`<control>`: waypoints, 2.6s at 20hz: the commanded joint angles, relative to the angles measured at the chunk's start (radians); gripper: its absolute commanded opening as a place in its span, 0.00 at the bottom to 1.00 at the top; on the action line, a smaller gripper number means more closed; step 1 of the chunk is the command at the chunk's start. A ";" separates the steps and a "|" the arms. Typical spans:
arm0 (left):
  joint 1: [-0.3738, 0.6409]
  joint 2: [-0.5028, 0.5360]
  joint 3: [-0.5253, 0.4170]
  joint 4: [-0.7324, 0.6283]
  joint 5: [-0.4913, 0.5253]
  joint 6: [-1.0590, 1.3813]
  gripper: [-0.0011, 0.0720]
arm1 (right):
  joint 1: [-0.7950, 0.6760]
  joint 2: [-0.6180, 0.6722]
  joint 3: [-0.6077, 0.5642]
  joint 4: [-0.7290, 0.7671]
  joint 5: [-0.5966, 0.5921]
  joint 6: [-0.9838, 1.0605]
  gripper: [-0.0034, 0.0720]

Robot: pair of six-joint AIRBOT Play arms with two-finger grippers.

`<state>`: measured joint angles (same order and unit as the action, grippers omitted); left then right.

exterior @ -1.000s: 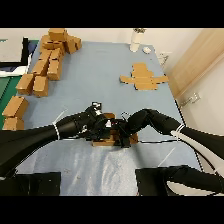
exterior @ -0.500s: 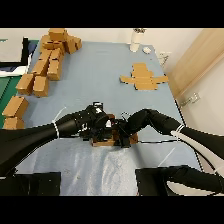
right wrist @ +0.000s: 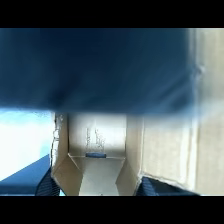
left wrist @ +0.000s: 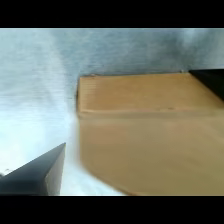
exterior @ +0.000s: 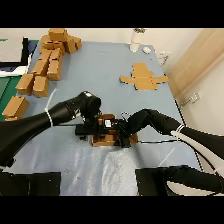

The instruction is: Fold the box.

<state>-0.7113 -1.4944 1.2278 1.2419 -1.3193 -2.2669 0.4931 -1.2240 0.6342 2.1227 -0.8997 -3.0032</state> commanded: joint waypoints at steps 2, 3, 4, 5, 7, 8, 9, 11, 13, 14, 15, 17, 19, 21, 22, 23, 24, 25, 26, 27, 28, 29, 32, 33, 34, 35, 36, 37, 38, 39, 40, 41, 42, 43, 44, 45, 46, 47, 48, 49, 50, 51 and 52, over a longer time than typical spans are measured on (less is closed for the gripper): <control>0.139 -0.001 0.013 -0.235 -0.088 0.132 0.76 | 0.000 -0.001 0.000 0.001 0.000 0.000 0.77; 0.166 -0.001 0.013 -0.258 -0.087 0.145 0.76 | 0.000 -0.001 0.000 0.001 0.000 0.000 0.77; 0.193 -0.001 0.013 -0.262 -0.088 0.155 0.76 | 0.000 -0.001 0.000 0.001 0.000 0.000 0.77; 0.219 -0.001 0.013 -0.262 -0.087 0.158 0.76 | 0.000 -0.001 0.000 0.001 0.000 0.000 0.77; 0.275 -0.005 0.012 -0.262 -0.087 0.191 0.76 | 0.000 -0.001 0.000 0.001 0.000 0.000 0.77; 0.304 -0.008 0.012 -0.262 -0.087 0.210 0.76 | 0.000 -0.001 0.000 0.001 0.000 0.000 0.77; 0.328 -0.014 0.012 -0.262 -0.087 0.229 0.76 | 0.000 -0.001 0.000 0.001 0.000 0.000 0.77; 0.375 -0.026 0.012 -0.262 -0.086 0.319 0.71 | 0.000 -0.001 0.000 0.001 0.000 0.000 0.77; 0.425 -0.034 0.012 -0.262 -0.081 0.489 0.15 | 0.000 -0.001 0.000 0.001 0.000 0.000 0.77; 0.452 -0.034 0.013 -0.262 -0.068 0.600 0.03 | 0.000 -0.001 0.000 0.001 0.000 0.000 0.77; 0.478 -0.034 0.013 -0.262 -0.064 0.696 0.03 | 0.000 -0.001 0.000 0.001 0.000 0.000 0.77; 0.534 -0.030 0.012 -0.264 -0.075 0.925 0.03 | 0.000 -0.001 0.000 0.001 0.000 0.000 0.77; 0.579 -0.020 0.009 -0.333 -0.109 1.234 0.03 | 0.000 -0.001 0.000 0.001 0.000 0.000 0.77; 0.608 0.005 -0.008 -0.437 -0.116 1.451 0.03 | 0.000 -0.001 0.000 0.001 0.000 0.000 0.77; 0.613 0.014 -0.011 -0.457 -0.113 1.502 0.03 | 0.000 -0.001 0.000 0.001 0.000 0.000 0.77; 0.613 0.022 -0.013 -0.453 -0.113 1.533 0.03 | 0.000 -0.001 0.000 0.001 0.000 0.000 0.77; 0.613 0.031 -0.021 -0.444 -0.117 1.562 0.03 | 0.000 -0.001 0.000 0.001 0.000 0.000 0.77; 0.613 0.037 -0.031 -0.429 -0.116 1.590 0.03 | 0.000 -0.001 0.000 0.001 0.000 0.000 0.77; 0.612 0.042 -0.047 -0.409 -0.101 1.612 0.03 | 0.000 -0.001 0.000 0.001 0.000 0.000 0.77; 0.621 0.042 -0.065 -0.409 -0.080 1.638 0.03 | 0.000 -0.001 0.000 0.001 0.000 0.000 0.77; 0.637 0.042 -0.095 -0.421 -0.032 1.667 0.03 | 0.000 -0.001 0.000 0.001 0.000 0.000 0.77; 0.644 0.044 -0.127 -0.429 0.015 1.733 0.03 | 0.000 -0.001 0.000 0.001 0.000 0.000 0.77; 0.639 0.080 -0.238 -0.496 0.145 1.928 0.03 | 0.000 -0.001 0.000 0.001 0.000 0.000 0.77; 0.633 0.105 -0.286 -0.507 0.210 1.950 0.03 | 0.000 -0.001 0.000 0.001 0.000 0.000 0.77; 0.629 0.133 -0.336 -0.507 0.262 1.976 0.03 | 0.000 -0.001 0.000 0.001 0.000 0.000 0.77; 0.618 0.170 -0.394 -0.517 0.313 2.030 0.03 | 0.000 -0.001 0.000 0.001 0.000 0.000 0.77; 0.606 0.208 -0.448 -0.542 0.354 2.097 0.03 | 0.000 -0.001 0.000 0.001 0.000 0.000 0.77; 0.588 0.249 -0.501 -0.575 0.364 2.203 0.03 | 0.000 -0.001 0.000 0.001 0.000 0.000 0.77; 0.570 0.282 -0.548 -0.613 0.364 2.293 0.08 | 0.000 -0.001 0.000 0.001 0.000 0.000 0.77; 0.545 0.307 -0.595 -0.672 0.376 2.367 0.63 | 0.000 -0.001 0.000 0.001 0.000 0.000 0.77; 0.521 0.314 -0.631 -0.732 0.391 2.424 0.95 | 0.000 -0.001 0.000 0.001 0.000 0.000 0.77; 0.494 0.314 -0.658 -0.778 0.394 2.471 0.96 | 0.000 -0.001 0.000 0.001 0.000 0.000 0.77; 0.468 0.314 -0.673 -0.799 0.406 2.512 0.96 | 0.000 -0.001 0.000 0.001 0.000 0.000 0.77; 0.436 0.314 -0.676 -0.801 0.434 2.533 0.98 | 0.000 -0.001 0.000 0.001 0.000 0.000 0.77; 0.411 0.314 -0.676 -0.801 0.472 2.533 0.98 | 0.000 -0.001 0.000 0.001 0.000 0.000 0.77; 0.388 0.314 -0.676 -0.801 0.510 2.533 0.98 | 0.000 -0.001 0.000 0.001 0.000 0.000 0.77; 0.372 0.311 -0.676 -0.801 0.535 2.533 0.98 | 0.000 -0.001 0.000 0.001 0.000 0.000 0.77; 0.357 0.305 -0.676 -0.800 0.560 2.533 0.98 | 0.000 -0.001 0.000 0.001 0.000 0.000 0.77; 0.347 0.301 -0.676 -0.792 0.574 2.532 0.98 | 0.000 -0.001 0.000 0.001 0.000 0.000 0.77; 0.341 0.299 -0.676 -0.792 0.586 2.533 0.98 | 0.000 -0.001 0.000 0.001 0.000 0.000 0.77; 0.337 0.297 -0.676 -0.793 0.600 2.533 0.98 | 0.000 -0.001 0.000 0.001 0.000 0.000 0.77; 0.337 0.292 -0.676 -0.793 0.617 2.533 0.98 | 0.000 -0.001 0.000 0.001 0.000 0.000 0.77; 0.337 0.287 -0.676 -0.793 0.628 2.533 0.98 | 0.000 -0.001 0.000 0.001 0.000 0.000 0.77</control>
<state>-0.3576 -1.1984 0.5549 0.4534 -0.7490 0.2520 0.4931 -1.2240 0.6342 2.1235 -0.8993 -3.0032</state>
